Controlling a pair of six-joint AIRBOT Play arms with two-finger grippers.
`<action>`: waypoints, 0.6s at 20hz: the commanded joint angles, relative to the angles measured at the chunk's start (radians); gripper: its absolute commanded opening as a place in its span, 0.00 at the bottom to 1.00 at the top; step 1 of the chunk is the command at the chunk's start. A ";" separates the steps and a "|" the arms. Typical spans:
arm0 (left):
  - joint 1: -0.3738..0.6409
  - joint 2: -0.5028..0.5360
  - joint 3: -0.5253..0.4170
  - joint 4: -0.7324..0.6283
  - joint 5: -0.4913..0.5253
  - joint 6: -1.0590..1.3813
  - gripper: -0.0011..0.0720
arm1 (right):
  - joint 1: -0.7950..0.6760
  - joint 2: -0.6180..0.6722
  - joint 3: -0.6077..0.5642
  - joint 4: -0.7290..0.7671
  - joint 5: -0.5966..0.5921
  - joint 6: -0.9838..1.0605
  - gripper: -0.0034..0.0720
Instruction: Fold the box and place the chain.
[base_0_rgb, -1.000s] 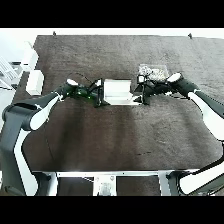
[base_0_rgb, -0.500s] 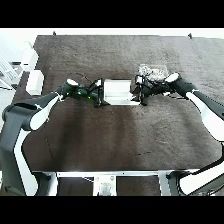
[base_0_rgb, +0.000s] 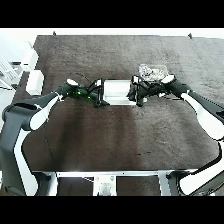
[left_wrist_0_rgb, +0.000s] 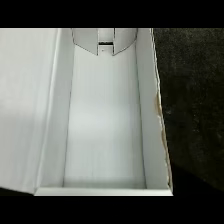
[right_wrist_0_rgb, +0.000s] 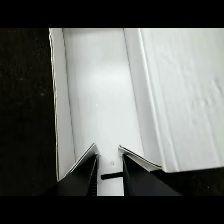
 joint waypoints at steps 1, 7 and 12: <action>0.000 -0.001 0.000 -0.002 -0.001 0.000 0.57 | 0.008 -0.010 0.000 0.042 0.003 -0.012 0.42; 0.000 -0.001 0.000 -0.002 0.000 0.000 0.57 | 0.008 -0.013 0.000 0.052 0.001 -0.044 0.79; 0.000 -0.001 0.000 -0.002 0.000 0.000 0.57 | 0.008 -0.013 0.000 0.048 -0.005 -0.044 0.92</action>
